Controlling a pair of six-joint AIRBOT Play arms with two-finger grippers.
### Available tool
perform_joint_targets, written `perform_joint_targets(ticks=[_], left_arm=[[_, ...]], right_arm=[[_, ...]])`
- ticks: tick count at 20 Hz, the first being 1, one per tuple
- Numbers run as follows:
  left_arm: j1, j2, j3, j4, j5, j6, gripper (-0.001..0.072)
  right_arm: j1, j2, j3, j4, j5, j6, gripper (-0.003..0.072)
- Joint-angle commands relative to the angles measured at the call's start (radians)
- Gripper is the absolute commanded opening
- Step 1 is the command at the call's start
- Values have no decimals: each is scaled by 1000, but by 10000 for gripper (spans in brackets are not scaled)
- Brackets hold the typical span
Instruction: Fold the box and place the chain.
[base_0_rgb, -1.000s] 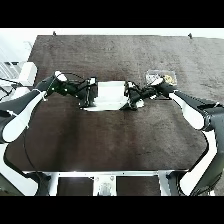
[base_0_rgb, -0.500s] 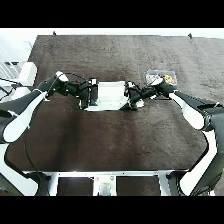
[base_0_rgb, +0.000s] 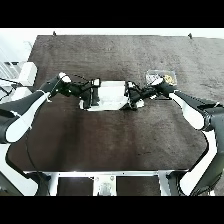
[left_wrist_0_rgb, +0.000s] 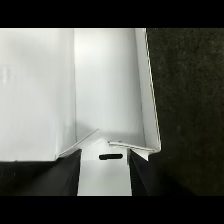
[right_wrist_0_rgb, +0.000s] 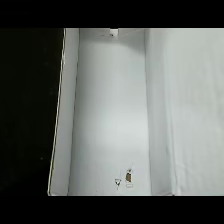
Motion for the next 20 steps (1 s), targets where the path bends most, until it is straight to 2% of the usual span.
perform_joint_targets(ticks=[1,4,5,6,7,8,10,11,12,13,14,15,20], left_arm=[[-19,-4,0,-25,37,0,345],[-29,-5,0,-42,50,18,344],[-29,-5,0,-55,51,18,297],[-29,-5,0,-55,51,18,110],[-29,-7,0,-56,51,18,113],[-29,-10,0,-56,49,18,130],[-29,-16,0,-56,37,17,284],[-29,-17,0,-55,24,17,316],[-29,-18,0,-55,21,17,317],[-29,-18,0,-55,14,18,357],[-29,-18,0,-55,17,14,603],[-29,-18,0,-55,20,-3,655],[-29,-17,0,-55,14,-13,652]], right_arm=[[1,0,0,1,0,0,514],[1,0,0,1,0,0,514],[1,0,0,1,0,0,514],[1,0,0,1,0,0,514],[1,0,0,1,0,0,514],[1,0,0,1,0,0,514],[1,0,0,1,0,0,514],[1,0,0,1,0,0,515],[1,0,0,1,0,0,514],[1,0,0,1,0,0,515],[1,0,0,1,0,0,514],[1,0,0,1,0,0,514],[1,0,0,1,0,0,514]])
